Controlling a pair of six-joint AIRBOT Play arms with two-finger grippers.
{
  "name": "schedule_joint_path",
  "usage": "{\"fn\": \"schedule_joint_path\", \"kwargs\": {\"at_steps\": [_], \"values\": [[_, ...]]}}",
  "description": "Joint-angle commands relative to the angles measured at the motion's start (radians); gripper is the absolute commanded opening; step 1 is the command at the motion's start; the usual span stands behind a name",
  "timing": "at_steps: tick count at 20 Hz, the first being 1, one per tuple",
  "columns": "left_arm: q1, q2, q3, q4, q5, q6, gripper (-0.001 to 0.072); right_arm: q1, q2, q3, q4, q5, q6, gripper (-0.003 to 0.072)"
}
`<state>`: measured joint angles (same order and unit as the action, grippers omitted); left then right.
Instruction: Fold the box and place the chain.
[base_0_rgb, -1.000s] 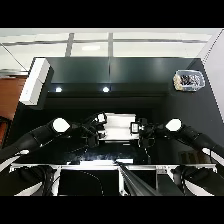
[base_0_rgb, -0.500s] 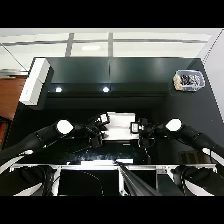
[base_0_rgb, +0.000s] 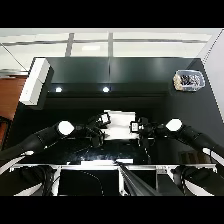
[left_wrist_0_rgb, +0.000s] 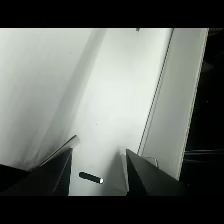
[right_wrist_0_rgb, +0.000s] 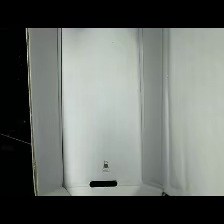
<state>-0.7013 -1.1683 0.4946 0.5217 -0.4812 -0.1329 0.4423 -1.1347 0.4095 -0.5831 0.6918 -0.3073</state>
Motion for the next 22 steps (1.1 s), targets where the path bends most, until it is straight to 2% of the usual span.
{"fn": "schedule_joint_path", "kwargs": {"at_steps": [1,4,5,7,9,11,14,17,20,22], "values": [[-0.004,-0.001,0.001,0.002,0.002,0.0,0.0531,0.001,-0.001,-0.001,0.0,0.003,0.001,0.0461],[-0.004,-0.001,0.001,0.024,0.001,-0.001,0.0431,0.001,-0.001,-0.001,0.0,0.003,0.001,0.0461],[-0.004,-0.001,0.001,0.024,0.002,-0.001,0.0292,0.001,-0.001,-0.001,0.0,0.003,0.001,0.0461],[-0.003,0.001,0.001,0.024,-0.001,-0.002,0.0273,0.001,-0.001,-0.001,0.0,0.003,0.001,0.0461],[0.01,0.025,0.001,0.025,-0.019,-0.028,0.0027,0.001,-0.001,-0.001,0.0,0.003,0.001,0.0461],[0.059,0.07,0.001,0.039,-0.07,-0.083,0.0026,0.001,-0.001,-0.001,0.0,0.003,0.001,0.0461],[0.185,0.156,0.001,0.177,-0.155,-0.311,0.0025,0.001,-0.001,-0.001,0.0,0.003,0.001,0.0461],[0.369,0.24,0.001,0.299,-0.288,-0.601,0.0026,0.001,-0.001,-0.001,0.0,0.003,0.001,0.0461],[0.578,0.265,0.001,0.358,-0.463,-0.783,0.0026,0.001,-0.001,-0.001,0.0,0.003,0.001,0.0461],[0.704,0.261,-0.011,0.36,-0.504,-0.925,0.0025,0.001,-0.001,-0.001,0.0,0.003,0.001,0.0461]]}}
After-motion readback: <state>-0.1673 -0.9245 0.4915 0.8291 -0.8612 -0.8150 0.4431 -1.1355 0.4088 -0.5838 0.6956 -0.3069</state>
